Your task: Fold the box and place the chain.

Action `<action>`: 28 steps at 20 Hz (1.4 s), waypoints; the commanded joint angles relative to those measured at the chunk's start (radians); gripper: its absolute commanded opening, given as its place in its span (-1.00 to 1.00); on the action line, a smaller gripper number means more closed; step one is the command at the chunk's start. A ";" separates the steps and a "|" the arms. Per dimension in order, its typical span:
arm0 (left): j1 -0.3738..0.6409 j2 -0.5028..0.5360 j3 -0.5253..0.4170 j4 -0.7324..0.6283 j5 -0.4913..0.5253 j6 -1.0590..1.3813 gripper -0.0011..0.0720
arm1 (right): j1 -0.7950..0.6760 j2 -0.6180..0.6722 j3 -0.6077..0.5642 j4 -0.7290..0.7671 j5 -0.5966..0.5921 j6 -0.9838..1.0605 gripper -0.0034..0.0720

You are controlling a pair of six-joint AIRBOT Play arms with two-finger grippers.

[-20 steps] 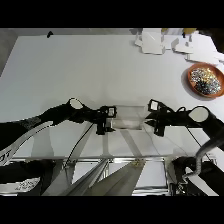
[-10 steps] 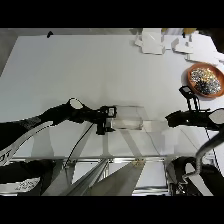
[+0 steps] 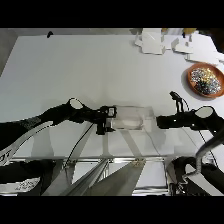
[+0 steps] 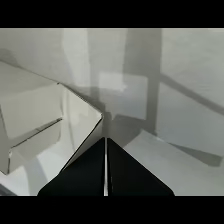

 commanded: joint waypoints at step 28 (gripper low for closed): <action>0.000 0.001 0.000 0.000 0.000 0.000 -0.62 | 0.554 0.109 0.154 -0.449 -0.167 0.908 -0.06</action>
